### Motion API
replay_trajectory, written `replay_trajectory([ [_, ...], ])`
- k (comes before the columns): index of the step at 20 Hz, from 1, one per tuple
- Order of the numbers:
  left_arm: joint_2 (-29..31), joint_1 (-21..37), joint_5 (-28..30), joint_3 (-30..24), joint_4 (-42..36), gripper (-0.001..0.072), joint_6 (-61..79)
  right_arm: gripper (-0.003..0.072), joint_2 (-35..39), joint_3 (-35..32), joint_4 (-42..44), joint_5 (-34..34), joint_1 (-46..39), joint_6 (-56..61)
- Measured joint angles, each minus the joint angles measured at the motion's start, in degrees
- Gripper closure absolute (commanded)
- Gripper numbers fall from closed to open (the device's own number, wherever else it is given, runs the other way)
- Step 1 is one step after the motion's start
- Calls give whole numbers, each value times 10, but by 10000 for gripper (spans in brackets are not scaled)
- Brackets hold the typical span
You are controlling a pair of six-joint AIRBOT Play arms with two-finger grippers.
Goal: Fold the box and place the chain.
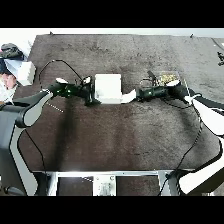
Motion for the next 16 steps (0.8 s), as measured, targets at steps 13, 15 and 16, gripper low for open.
replay_trajectory([
  [13,0,0,0,0,0,293,0,273,4,94,-17,37,48,61],
  [15,0,0,0,0,0,293,0,273,4,106,-36,44,62,82],
  [16,0,0,0,0,0,293,0,274,4,112,-51,47,66,93],
])
